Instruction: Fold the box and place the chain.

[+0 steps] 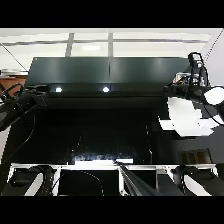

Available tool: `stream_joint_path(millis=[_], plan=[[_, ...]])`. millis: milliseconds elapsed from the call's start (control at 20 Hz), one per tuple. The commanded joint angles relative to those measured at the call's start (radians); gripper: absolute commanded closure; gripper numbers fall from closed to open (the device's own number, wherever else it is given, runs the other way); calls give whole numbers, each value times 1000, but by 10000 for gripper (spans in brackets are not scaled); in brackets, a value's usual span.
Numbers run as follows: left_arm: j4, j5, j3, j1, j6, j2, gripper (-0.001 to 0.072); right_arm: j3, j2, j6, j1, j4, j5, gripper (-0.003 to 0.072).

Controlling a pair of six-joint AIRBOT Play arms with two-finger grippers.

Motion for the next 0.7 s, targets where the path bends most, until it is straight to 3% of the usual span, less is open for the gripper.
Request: stream_joint_path(millis=[0,200,250,300,350,450,500,600,650], plan=[[-27,29,0,0,0,1,682,0,0,1,1,27,-1,650],[-32,53,0,0,0,-17,670,0,0,1,1,30,-12,648],[-48,59,0,0,0,-31,474,0,0,1,0,30,-20,573],[-54,59,0,0,0,-49,54,0,0,1,0,22,-19,62],[-58,48,0,0,-4,-66,0,0,0,2,0,1,-18,-19],[-60,10,1,-2,-3,-87,1,3,0,57,-32,-98,0,-18],[-60,-6,1,-3,-3,-89,0,14,0,183,-85,-211,19,-17],[-60,-30,1,-5,8,-90,1,44,-1,388,-251,-393,51,-17],[-60,-37,1,-8,10,-90,1,60,-2,408,-355,-416,58,-17]])
